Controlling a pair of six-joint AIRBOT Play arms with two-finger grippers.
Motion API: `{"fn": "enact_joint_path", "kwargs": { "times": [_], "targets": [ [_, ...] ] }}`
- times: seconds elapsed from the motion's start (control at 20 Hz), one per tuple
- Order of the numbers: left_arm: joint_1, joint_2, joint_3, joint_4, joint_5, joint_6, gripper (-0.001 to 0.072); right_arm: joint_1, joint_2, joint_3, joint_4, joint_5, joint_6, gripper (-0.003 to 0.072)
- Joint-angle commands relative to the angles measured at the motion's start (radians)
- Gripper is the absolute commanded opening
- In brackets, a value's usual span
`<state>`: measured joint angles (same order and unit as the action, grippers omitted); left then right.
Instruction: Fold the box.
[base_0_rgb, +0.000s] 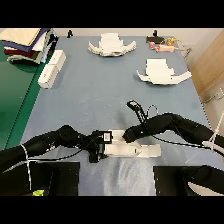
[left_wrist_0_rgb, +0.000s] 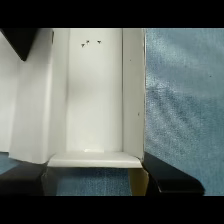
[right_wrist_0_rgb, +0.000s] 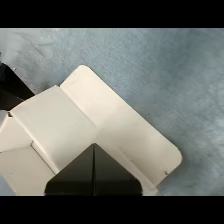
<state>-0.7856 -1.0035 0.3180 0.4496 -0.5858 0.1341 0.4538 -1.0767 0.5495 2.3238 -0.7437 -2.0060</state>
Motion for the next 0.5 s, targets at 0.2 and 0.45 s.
{"fn": "enact_joint_path", "kwargs": {
  "times": [0.2,0.45],
  "targets": [
    [0.0,0.0,0.001,-0.001,0.0,-0.003,0.0453,0.0,0.235,0.058,-0.202,-0.142,0.0,0.0002],
    [0.0,0.0,0.001,-0.001,0.0,-0.003,0.0453,0.003,0.498,0.006,-0.238,-0.44,-0.019,0.0003]
  ]
}}
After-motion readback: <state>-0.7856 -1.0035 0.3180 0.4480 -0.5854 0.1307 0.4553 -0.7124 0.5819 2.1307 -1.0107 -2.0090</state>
